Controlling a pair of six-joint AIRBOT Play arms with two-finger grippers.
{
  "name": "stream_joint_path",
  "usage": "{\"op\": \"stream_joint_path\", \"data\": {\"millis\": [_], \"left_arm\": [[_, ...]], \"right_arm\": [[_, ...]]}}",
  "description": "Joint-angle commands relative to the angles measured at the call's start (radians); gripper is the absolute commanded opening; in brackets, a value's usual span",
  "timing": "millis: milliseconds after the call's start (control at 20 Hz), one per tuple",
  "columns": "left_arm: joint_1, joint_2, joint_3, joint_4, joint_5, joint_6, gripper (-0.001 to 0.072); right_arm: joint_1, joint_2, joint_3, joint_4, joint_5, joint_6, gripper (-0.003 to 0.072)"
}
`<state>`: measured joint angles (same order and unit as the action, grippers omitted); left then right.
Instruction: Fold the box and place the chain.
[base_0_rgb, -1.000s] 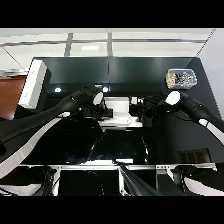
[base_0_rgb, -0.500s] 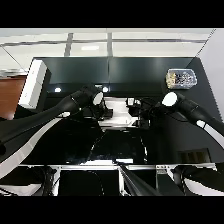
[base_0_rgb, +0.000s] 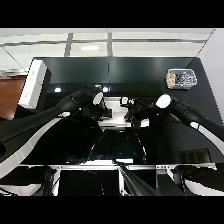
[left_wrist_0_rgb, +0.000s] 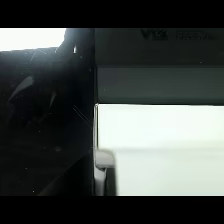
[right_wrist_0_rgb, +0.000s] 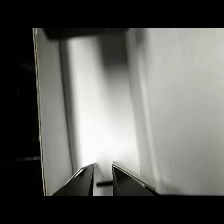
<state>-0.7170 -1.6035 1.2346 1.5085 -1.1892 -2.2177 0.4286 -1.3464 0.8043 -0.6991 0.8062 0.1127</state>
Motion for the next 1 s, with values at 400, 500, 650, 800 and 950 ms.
{"op": "stream_joint_path", "data": {"millis": [400, 500, 650, 800, 950], "left_arm": [[0.0, 0.0, 0.001, -0.003, 0.003, 0.0, 0.0025], [0.0, 0.0, 0.001, -0.003, 0.007, 0.0, 0.0025], [0.0, 0.0, 0.001, -0.003, 0.006, 0.0, 0.0025], [0.0, 0.0, 0.001, -0.003, 0.005, 0.0, 0.0025], [0.0, 0.0, 0.001, -0.003, 0.005, 0.0, 0.0025]], "right_arm": [[-0.001, -0.046, 0.001, 0.097, 0.004, 0.089, 0.0394], [-0.001, -0.046, 0.001, 0.097, 0.011, 0.105, 0.0145], [-0.006, -0.042, 0.001, 0.091, 0.012, 0.123, 0.02], [-0.076, 0.035, 0.021, 0.03, 0.093, 0.357, 0.0018], [-0.234, 0.187, 0.059, -0.092, 0.296, 0.596, 0.0018]]}}
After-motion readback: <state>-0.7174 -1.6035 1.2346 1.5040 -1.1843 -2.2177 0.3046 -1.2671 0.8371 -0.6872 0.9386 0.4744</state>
